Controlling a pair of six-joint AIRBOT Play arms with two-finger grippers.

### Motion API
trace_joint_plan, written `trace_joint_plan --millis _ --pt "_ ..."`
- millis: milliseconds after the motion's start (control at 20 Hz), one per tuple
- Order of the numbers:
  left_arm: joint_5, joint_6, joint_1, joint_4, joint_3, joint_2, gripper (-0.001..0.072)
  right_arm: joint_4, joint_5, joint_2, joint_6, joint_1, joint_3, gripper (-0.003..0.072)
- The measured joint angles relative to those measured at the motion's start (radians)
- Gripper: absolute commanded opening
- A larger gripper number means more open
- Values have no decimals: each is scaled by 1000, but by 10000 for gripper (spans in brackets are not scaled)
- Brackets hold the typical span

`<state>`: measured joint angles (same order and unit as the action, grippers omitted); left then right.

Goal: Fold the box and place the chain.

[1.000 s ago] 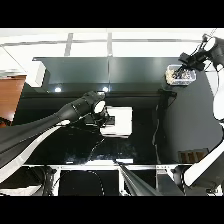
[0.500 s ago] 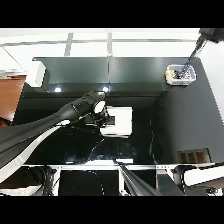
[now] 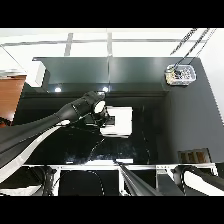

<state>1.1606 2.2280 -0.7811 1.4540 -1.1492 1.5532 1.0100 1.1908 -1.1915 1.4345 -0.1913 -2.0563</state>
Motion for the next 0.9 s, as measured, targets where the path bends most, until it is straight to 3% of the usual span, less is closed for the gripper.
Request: trace_joint_plan --millis 350,700,900 --pt "-1 0 0 0 0 0 26 -90 150 166 10 79 14 10" --pt "-1 0 0 0 0 0 26 -152 393 203 40 254 41 10" --pt "-1 0 0 0 0 0 26 -164 410 206 47 327 108 10"
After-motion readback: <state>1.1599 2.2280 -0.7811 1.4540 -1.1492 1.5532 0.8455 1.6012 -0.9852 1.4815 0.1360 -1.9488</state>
